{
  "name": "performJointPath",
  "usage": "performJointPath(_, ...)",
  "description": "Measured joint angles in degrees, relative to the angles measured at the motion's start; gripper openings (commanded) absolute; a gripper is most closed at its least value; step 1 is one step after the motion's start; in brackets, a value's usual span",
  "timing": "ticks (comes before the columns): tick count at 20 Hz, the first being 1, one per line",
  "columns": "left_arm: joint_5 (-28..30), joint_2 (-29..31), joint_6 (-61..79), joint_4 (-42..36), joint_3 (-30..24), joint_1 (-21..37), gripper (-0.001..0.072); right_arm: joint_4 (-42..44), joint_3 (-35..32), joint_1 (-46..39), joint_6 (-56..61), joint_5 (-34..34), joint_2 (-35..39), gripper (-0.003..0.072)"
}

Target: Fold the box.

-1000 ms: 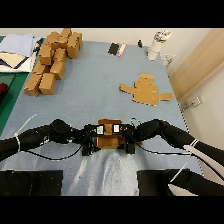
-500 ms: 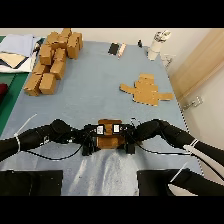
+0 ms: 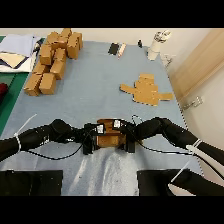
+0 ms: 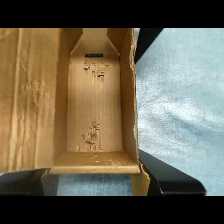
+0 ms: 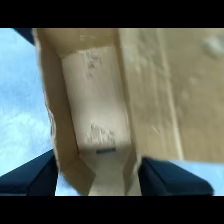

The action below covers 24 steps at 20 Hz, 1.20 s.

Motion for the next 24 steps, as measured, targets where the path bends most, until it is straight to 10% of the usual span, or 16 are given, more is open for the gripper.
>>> performJointPath(8, -0.59, 0.0, -0.13, 0.17, 0.0, 0.0, 0.0528, -8.85, 0.63, 0.0, 21.22, -12.02, 11.37, 0.0714)
performJointPath(16, -0.74, -0.02, -0.15, 0.2, 0.0, 0.0, 0.0527, 4.68, 0.07, 1.7, 54.27, -17.11, 15.8, 0.069)
performJointPath(17, -0.74, 0.0, -0.15, 0.2, 0.0, 0.0, 0.0527, 5.42, 0.02, 1.99, 57.66, -15.65, 15.72, 0.0588)
performJointPath(19, -0.76, 0.0, -0.15, 0.2, 0.0, 0.0, 0.0528, 6.54, 0.02, 2.4, 64.7, -12.55, 15.02, 0.0061)
performJointPath(24, -0.76, 0.0, -0.13, 0.2, 0.0, 0.0, 0.0528, 8.83, 2.32, 2.64, 72.28, -3.19, 11.87, 0.0003)
